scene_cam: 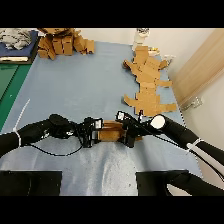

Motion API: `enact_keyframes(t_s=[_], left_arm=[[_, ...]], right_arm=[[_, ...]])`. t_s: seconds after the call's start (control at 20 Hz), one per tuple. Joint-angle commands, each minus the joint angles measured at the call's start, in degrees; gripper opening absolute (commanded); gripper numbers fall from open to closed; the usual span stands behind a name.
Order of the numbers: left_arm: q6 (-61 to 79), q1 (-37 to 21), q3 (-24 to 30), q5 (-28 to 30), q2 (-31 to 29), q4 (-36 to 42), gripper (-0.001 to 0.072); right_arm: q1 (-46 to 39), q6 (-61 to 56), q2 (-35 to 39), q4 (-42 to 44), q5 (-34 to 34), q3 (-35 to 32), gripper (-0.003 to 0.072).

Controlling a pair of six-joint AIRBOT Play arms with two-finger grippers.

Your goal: Fold the box.

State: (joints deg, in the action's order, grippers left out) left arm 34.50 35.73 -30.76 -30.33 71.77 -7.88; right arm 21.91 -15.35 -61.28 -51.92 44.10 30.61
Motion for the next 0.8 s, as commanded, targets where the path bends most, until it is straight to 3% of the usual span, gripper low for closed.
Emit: enact_keyframes(t_s=[0.0,0.35,0.75], left_arm=[[0.0,0.0,0.0,0.0,0.0,0.0,0.0518],[-3.8,-0.1,-0.1,1.3,-0.1,-0.7,0.0518],[-18.1,-0.1,-1.3,-0.9,-1.7,-12.9,0.0519]], right_arm=[[0.0,-6.2,0.3,-5.4,0.5,0.0,0.0610],[0.0,-8.5,0.9,-6.9,2.2,0.0,0.0610],[-0.1,-18.3,3.9,-15.3,3.5,0.2,0.0610]])
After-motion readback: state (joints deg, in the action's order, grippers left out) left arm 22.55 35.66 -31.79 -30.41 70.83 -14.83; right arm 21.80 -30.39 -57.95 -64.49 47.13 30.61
